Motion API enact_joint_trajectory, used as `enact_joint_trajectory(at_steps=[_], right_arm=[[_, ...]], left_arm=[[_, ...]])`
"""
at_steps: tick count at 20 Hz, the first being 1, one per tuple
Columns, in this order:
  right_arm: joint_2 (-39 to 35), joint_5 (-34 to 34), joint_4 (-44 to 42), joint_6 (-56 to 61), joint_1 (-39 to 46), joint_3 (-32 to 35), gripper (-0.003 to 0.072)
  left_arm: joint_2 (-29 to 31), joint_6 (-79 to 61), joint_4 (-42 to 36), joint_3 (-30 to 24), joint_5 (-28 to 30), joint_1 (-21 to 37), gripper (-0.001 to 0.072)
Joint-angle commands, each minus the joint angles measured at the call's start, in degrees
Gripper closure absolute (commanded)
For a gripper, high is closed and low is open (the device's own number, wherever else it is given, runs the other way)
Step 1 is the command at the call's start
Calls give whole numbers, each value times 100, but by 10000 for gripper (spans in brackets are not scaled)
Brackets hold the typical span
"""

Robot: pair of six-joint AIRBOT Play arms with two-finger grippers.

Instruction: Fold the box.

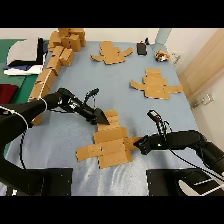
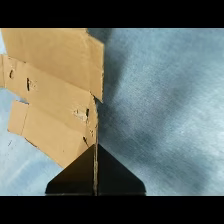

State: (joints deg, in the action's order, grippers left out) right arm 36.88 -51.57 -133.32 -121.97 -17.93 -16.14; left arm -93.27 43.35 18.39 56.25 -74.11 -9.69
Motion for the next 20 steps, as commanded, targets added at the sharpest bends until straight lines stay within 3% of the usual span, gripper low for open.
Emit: enact_joint_trajectory(at_steps=[1, 4, 5, 6, 10, 14, 16, 20], right_arm=[[-4, 11, 85, 85, -4, 2, 683], [-2, 9, 109, 155, -4, 2, 683], [-4, 11, 109, 157, -4, 2, 683], [-4, 9, 109, 160, -4, 2, 683], [-2, 11, 109, 201, -4, 2, 683], [-2, 9, 114, 201, -4, 2, 683], [9, 9, 116, 203, -4, 2, 683], [83, 7, 118, 205, -4, 2, 683]], left_arm=[[-57, -319, -87, 22, -503, 2, 416], [-57, -310, 26, 22, -706, 2, 428], [-57, -330, 37, 22, -723, 2, 567], [-57, -356, 66, 22, -748, 0, 613], [-57, -398, 116, 22, -741, -155, 614], [-55, -450, 201, 22, -741, -269, 604], [-55, -409, 201, 22, -732, -210, 410], [-55, -391, 199, 22, -741, -87, 415]])
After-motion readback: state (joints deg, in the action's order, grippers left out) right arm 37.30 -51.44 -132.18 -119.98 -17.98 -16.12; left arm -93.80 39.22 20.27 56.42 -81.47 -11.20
